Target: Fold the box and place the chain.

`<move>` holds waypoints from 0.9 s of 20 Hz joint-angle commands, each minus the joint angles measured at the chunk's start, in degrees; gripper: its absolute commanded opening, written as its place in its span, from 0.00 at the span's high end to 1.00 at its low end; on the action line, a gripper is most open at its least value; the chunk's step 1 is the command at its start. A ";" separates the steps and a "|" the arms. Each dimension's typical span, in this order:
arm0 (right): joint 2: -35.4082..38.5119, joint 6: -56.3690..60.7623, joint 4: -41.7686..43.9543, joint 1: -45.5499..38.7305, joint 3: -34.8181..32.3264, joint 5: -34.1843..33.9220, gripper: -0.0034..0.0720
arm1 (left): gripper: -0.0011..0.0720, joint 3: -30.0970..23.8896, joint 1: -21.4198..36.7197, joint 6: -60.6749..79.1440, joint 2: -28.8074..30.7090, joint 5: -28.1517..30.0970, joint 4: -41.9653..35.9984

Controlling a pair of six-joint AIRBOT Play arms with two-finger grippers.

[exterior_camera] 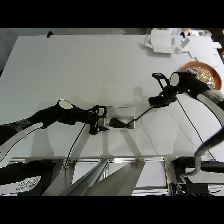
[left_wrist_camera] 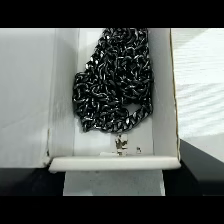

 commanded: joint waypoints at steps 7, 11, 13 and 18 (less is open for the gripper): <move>-0.37 -1.75 -1.05 0.48 -0.04 0.28 0.93 | 0.78 0.04 0.02 0.02 0.04 0.02 0.00; 1.79 -3.26 -1.09 0.48 -0.04 0.48 0.93 | 0.78 0.04 0.02 0.02 0.04 0.02 0.00; 3.85 -3.41 -1.09 0.48 -0.04 0.22 0.93 | 0.78 0.04 0.02 0.02 0.04 0.00 0.00; 5.62 -4.26 -1.03 0.48 -0.07 0.55 0.93 | 0.78 0.04 0.02 0.02 0.04 0.00 0.00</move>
